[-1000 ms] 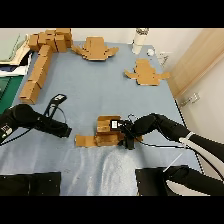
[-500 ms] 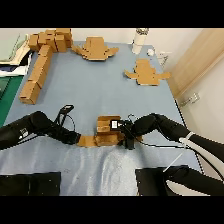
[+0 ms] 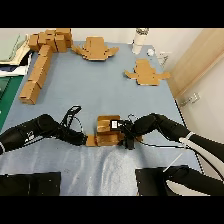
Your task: Fold the box.
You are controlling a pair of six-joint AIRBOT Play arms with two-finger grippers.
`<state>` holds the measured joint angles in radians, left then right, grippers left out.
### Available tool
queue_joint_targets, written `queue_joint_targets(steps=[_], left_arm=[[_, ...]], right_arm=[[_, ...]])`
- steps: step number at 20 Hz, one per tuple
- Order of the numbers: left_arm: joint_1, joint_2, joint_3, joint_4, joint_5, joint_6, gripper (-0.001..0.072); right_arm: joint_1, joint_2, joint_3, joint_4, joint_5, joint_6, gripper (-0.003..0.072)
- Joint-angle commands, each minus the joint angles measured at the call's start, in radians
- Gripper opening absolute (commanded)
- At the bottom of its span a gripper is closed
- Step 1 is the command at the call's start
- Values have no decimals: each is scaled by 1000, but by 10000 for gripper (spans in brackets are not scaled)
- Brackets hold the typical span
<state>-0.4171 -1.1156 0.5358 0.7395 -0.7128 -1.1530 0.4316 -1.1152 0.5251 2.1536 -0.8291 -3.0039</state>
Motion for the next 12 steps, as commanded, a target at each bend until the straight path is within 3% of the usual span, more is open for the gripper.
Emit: queue_joint_targets(steps=[1, 5, 6, 7, 12], left_arm=[[-7, 0, 4, -50, -14, 15, 13], [-7, 0, 55, -50, -117, 11, 17], [-7, 0, 71, -52, -132, 5, 185], [-7, 0, 85, -61, -134, -14, 416], [-7, 0, 110, -88, -134, -26, 406]], right_arm=[[1, 1, -1, 0, 0, 0, 507], [1, 1, -1, 0, 0, 0, 507], [1, 1, -1, 0, 0, 0, 507], [1, 1, -1, 0, 0, 0, 507], [1, 1, -1, 0, 0, 0, 508]])
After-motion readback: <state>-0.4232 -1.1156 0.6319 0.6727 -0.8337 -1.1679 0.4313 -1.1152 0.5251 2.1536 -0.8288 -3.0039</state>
